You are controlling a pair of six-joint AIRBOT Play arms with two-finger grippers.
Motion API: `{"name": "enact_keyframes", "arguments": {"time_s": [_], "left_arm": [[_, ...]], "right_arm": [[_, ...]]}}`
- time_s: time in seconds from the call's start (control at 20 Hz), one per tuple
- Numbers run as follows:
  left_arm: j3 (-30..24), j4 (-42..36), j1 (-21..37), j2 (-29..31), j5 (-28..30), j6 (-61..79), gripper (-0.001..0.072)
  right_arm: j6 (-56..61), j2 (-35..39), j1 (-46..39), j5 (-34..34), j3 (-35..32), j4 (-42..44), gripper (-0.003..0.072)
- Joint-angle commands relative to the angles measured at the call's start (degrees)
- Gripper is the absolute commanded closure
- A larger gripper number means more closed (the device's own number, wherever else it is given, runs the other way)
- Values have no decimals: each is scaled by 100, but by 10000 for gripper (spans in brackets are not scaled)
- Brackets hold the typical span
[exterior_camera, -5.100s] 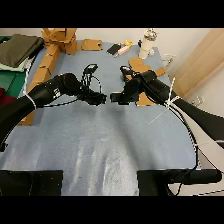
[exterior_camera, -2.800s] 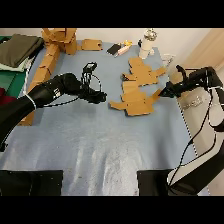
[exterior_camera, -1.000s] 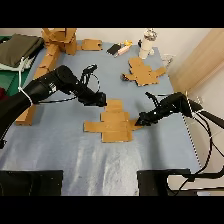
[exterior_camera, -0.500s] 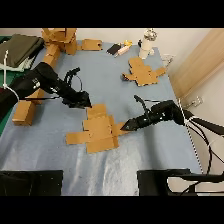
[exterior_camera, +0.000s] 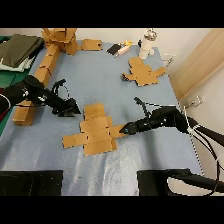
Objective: Fold the box.
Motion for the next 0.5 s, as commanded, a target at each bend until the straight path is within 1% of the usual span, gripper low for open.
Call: {"name": "enact_keyframes", "arguments": {"time_s": [0.0,0.15,0.3,0.45], "left_arm": [[-118,-695,105,-343,-146,627,226],[-116,-1471,37,-852,-306,1180,226],[-116,-2306,-184,-1137,-382,1862,226],[-105,-2557,-343,-1224,-380,2144,227]], "right_arm": [[-20,55,11,28,-33,20,683],[-17,55,11,31,-31,20,683],[-13,55,9,46,-31,20,683],[-9,52,9,57,-31,20,683]]}}
